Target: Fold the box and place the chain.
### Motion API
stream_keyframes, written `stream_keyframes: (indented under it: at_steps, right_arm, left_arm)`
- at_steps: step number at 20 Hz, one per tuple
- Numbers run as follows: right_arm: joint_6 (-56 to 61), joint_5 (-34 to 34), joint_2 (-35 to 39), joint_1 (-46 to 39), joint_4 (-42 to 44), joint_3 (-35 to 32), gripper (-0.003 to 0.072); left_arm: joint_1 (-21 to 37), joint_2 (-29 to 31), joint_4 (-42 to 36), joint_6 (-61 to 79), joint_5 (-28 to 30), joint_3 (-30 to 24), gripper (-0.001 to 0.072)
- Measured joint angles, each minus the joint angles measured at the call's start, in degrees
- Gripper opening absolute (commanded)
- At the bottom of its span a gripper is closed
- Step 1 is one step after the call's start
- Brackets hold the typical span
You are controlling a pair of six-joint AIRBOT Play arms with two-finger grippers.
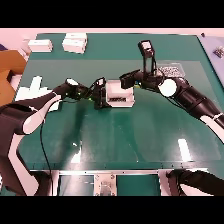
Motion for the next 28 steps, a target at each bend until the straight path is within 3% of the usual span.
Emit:
stream_keyframes:
  at_steps: [1, 2, 12, 28]
  right_arm:
    - [-0.68, -1.77, -0.37, -0.46, 0.00, 0.00, 0.0105]
    - [-1.40, -3.13, -0.92, -0.92, -0.04, 0.00, 0.0045]
    - [-10.12, -7.08, -8.85, -2.95, 0.07, 0.00, 0.0029]
    - [-18.43, 11.69, -6.91, -3.37, 6.95, 1.88, 0.0034]
  left_arm:
    - [0.00, 0.00, 0.00, 0.00, 0.00, 0.00, 0.0525]
    - [0.00, 0.00, 0.00, 0.00, 0.00, 0.00, 0.0525]
    - [0.00, 0.00, -0.02, 0.00, 0.00, 0.00, 0.0525]
    - [0.00, -0.02, -0.02, 0.02, -0.02, -0.02, 0.0525]
